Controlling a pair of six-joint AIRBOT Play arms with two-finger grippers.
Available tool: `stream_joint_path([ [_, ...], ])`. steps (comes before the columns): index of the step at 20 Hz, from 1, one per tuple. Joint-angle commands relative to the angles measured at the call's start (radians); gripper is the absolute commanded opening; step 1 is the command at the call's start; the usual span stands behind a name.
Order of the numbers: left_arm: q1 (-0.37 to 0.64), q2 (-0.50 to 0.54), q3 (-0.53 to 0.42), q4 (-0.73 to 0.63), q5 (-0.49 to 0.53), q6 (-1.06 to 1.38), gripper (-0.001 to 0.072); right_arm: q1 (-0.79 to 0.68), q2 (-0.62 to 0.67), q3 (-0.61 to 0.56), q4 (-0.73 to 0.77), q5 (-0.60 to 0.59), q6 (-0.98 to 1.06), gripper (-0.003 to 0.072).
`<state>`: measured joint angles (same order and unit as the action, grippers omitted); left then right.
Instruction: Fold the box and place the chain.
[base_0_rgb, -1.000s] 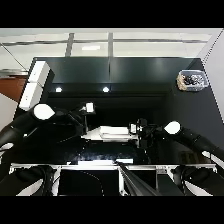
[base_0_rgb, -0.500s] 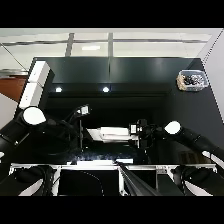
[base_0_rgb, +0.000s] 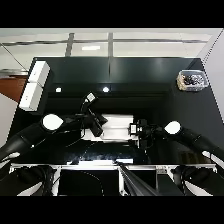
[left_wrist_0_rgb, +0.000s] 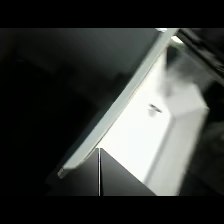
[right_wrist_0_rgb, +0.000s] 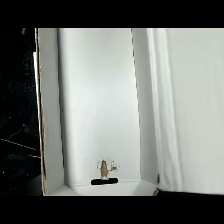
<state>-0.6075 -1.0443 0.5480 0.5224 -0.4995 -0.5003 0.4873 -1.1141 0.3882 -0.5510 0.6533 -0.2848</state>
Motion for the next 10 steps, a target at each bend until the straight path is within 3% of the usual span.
stream_joint_path([
  [1,-0.011,-0.090,-0.001,-0.007,0.130,-0.001,0.0032,0.001,0.000,0.000,0.000,0.000,0.000,0.0485],
  [6,-0.011,-0.169,-0.001,-0.007,0.096,-0.001,0.0033,0.001,0.000,0.000,0.000,0.000,0.000,0.0485],
  [9,0.008,-0.150,0.025,0.074,0.102,-0.002,0.0037,0.001,0.000,0.000,0.000,0.000,0.000,0.0485],
  [10,0.027,-0.128,0.040,0.105,0.098,-0.002,0.0076,0.001,0.000,0.000,0.000,0.000,0.000,0.0485],
])
